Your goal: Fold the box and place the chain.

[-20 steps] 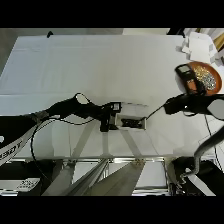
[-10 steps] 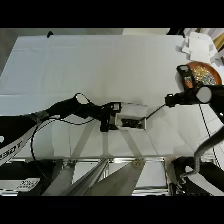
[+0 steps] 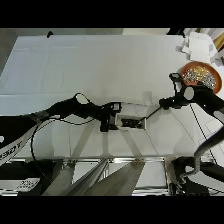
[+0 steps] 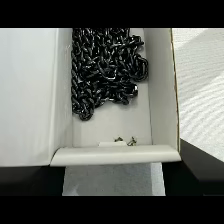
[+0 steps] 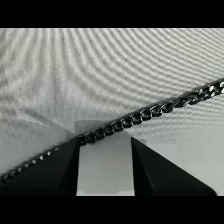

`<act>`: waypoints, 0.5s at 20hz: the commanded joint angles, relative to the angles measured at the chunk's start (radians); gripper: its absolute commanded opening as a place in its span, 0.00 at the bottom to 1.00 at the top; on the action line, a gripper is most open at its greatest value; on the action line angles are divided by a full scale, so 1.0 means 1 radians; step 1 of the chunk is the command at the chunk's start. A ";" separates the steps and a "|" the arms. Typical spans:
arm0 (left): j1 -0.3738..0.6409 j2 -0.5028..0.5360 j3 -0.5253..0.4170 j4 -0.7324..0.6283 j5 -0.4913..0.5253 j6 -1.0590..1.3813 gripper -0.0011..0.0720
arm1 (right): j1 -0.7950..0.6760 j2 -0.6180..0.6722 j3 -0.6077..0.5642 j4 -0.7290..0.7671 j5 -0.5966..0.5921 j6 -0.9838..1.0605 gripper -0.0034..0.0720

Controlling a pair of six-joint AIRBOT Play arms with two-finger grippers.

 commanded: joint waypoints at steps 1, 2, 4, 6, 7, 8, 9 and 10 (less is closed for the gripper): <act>0.000 0.001 0.000 0.000 0.000 0.000 0.55 | -0.001 -0.009 0.000 0.024 -0.031 0.006 0.42; 0.000 0.001 0.000 0.000 0.000 0.000 0.55 | -0.001 -0.009 0.000 0.027 -0.031 0.006 0.39; 0.000 0.001 0.000 0.000 0.000 0.000 0.55 | -0.001 -0.009 0.000 0.027 -0.029 0.006 0.28; 0.000 0.001 0.000 0.000 0.000 0.000 0.55 | -0.001 -0.009 0.000 0.027 -0.029 0.006 0.25; 0.000 0.001 0.000 0.000 0.000 0.000 0.55 | 0.000 -0.009 0.000 0.027 -0.025 0.006 0.25; 0.000 0.001 0.000 0.000 0.000 0.000 0.55 | 0.003 -0.009 0.000 0.027 -0.019 0.006 0.18; 0.000 0.001 0.000 0.000 0.000 0.000 0.55 | 0.008 -0.009 0.000 0.026 -0.013 0.005 0.06; 0.000 0.001 0.000 0.000 0.000 0.000 0.55 | 0.012 -0.009 0.000 0.027 -0.004 0.006 0.06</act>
